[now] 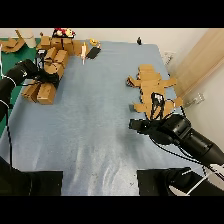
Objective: Fold the box.
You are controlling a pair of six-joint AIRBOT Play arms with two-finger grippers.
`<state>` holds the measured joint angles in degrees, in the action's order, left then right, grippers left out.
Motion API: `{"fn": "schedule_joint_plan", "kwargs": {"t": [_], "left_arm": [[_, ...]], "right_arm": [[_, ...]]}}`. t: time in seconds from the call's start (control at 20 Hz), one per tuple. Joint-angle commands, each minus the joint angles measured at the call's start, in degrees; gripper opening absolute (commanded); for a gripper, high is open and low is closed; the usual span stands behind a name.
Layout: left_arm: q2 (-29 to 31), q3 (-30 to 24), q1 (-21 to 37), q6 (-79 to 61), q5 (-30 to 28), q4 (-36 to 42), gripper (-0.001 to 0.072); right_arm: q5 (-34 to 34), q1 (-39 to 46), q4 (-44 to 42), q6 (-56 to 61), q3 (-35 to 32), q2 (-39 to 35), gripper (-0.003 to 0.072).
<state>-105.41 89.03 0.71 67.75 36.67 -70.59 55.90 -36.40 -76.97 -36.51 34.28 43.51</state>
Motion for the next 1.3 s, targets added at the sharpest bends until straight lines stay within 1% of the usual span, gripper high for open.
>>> {"fn": "schedule_joint_plan", "kwargs": {"t": [0.0,0.1,0.2,0.35,0.45,0.5,0.8,0.95,1.05,1.15,1.25], "left_arm": [[-0.2,0.2,0.0,-0.8,0.5,-0.7,0.0616],[-0.2,0.2,0.0,-0.8,1.1,-1.9,0.0617],[-0.2,0.5,0.0,-0.9,2.9,-3.2,0.0617],[-0.2,2.3,0.0,-0.9,5.8,-4.9,0.0618],[-0.2,3.4,0.0,-0.9,6.2,-4.9,0.0623],[-0.2,3.5,0.0,-0.8,6.1,-4.8,0.0706],[-0.3,4.0,0.0,-0.8,7.1,-4.3,0.0707],[-0.3,5.4,-0.2,-0.7,7.8,-3.7,0.0706],[-0.3,6.8,-0.5,-0.6,9.4,-3.7,0.0707],[-0.3,8.6,-0.6,-0.9,12.1,-4.4,0.0707],[-0.3,11.3,-0.6,-0.8,16.9,-7.0,0.0706]], "right_arm": [[0.0,0.0,0.0,0.0,0.0,0.0,0.0007],[0.0,0.0,0.0,0.0,0.0,0.0,0.0007],[0.0,0.0,0.0,0.0,0.0,0.0,0.0007],[0.0,0.0,0.0,0.0,0.0,0.0,0.0007],[0.0,0.0,0.0,0.0,0.0,0.0,0.0007],[0.0,0.0,0.0,0.0,0.0,0.0,0.0007],[0.0,0.0,0.0,0.0,0.0,0.0,0.0008],[0.0,0.0,0.0,0.0,0.0,0.0,0.0007],[0.0,0.0,0.0,0.0,0.0,0.0,0.0007],[0.0,0.0,-0.1,0.0,0.0,0.0,0.0007],[0.0,0.0,-0.5,0.0,0.0,0.0,0.0008]]}}
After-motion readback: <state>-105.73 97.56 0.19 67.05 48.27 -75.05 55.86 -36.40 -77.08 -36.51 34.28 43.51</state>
